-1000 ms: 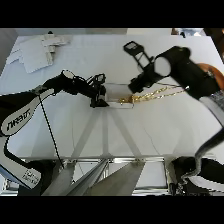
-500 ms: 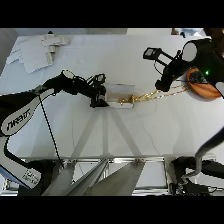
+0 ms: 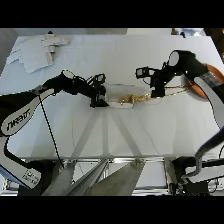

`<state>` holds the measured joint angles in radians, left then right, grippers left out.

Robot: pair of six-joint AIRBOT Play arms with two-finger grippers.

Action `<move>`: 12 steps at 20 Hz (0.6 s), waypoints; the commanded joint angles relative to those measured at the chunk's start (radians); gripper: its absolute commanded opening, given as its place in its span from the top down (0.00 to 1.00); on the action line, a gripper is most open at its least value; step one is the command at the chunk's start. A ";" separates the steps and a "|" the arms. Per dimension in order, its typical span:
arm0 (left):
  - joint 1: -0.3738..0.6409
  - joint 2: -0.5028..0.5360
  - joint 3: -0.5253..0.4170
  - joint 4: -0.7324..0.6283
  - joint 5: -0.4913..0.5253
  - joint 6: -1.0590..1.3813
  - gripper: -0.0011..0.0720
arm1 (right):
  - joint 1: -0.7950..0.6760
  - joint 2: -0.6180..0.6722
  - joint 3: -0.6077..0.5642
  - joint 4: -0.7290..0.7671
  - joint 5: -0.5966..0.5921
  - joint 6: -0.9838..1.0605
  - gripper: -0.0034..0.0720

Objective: Fold the box and place the chain.

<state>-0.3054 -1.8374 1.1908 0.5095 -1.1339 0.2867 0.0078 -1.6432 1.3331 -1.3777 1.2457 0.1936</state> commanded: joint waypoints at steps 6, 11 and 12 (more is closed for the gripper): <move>0.000 0.000 0.000 0.000 0.000 0.000 0.42 | 0.015 -0.055 -0.050 0.047 -0.114 -0.098 0.16; 0.000 0.000 0.000 0.000 0.000 0.000 0.42 | 0.016 -0.059 -0.089 0.047 -0.113 -0.098 0.38; 0.000 0.000 0.000 0.000 0.000 0.000 0.42 | 0.016 -0.059 -0.106 0.047 -0.114 -0.098 0.42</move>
